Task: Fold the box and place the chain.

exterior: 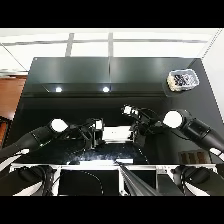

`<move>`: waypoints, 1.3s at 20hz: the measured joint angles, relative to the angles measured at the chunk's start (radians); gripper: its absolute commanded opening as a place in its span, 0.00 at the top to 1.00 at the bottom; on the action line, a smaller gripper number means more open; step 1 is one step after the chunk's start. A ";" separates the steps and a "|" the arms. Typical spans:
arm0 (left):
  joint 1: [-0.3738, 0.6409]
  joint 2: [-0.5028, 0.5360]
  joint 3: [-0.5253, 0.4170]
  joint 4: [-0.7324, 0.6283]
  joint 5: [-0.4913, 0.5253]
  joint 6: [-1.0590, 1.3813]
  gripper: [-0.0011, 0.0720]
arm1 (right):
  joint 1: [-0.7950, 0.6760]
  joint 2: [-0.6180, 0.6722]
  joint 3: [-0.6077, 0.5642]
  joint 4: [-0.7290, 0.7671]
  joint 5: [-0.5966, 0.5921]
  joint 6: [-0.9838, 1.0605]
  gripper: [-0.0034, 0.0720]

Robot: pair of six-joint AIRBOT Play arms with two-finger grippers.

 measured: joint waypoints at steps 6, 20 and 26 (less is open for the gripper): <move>0.000 0.000 0.000 0.000 0.000 0.000 0.43 | -0.037 0.011 0.026 0.123 0.044 0.250 0.93; 0.000 0.000 0.000 0.000 0.001 0.001 0.43 | -0.048 -0.212 -0.001 0.331 0.008 0.333 0.91; 0.000 0.001 0.000 0.000 0.001 0.000 0.42 | -0.087 -0.170 0.021 0.310 0.036 0.318 0.91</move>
